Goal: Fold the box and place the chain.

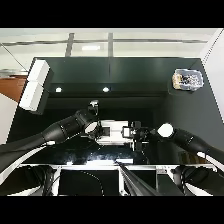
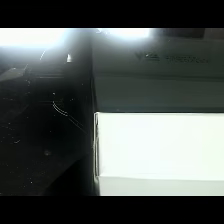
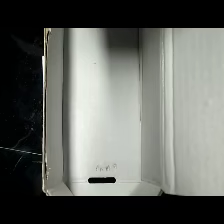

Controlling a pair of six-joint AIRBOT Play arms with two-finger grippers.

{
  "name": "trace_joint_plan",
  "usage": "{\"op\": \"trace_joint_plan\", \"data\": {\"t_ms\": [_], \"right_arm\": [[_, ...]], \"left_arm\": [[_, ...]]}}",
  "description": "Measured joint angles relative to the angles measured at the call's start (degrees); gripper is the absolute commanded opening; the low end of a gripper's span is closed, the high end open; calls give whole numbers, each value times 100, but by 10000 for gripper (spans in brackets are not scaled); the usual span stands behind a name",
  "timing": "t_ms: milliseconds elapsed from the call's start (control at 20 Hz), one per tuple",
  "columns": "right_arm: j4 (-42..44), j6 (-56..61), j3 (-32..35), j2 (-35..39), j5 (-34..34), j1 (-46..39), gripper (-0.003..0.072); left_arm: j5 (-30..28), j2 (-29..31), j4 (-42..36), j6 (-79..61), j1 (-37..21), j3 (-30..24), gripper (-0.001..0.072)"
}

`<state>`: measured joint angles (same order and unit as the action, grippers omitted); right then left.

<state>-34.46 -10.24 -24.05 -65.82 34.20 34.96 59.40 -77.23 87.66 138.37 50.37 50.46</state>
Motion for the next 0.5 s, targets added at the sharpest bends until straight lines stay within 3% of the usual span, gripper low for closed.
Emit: {"op": "trace_joint_plan", "data": {"t_ms": [50, 500], "right_arm": [[0, -2, 0, 0, -9, 0, 708], [-914, 1104, -63, 791, 400, -205, 699]], "left_arm": [[-15, 0, 2, 4, 0, 0, 29], [160, 0, 76, -219, 0, 0, 29]]}}
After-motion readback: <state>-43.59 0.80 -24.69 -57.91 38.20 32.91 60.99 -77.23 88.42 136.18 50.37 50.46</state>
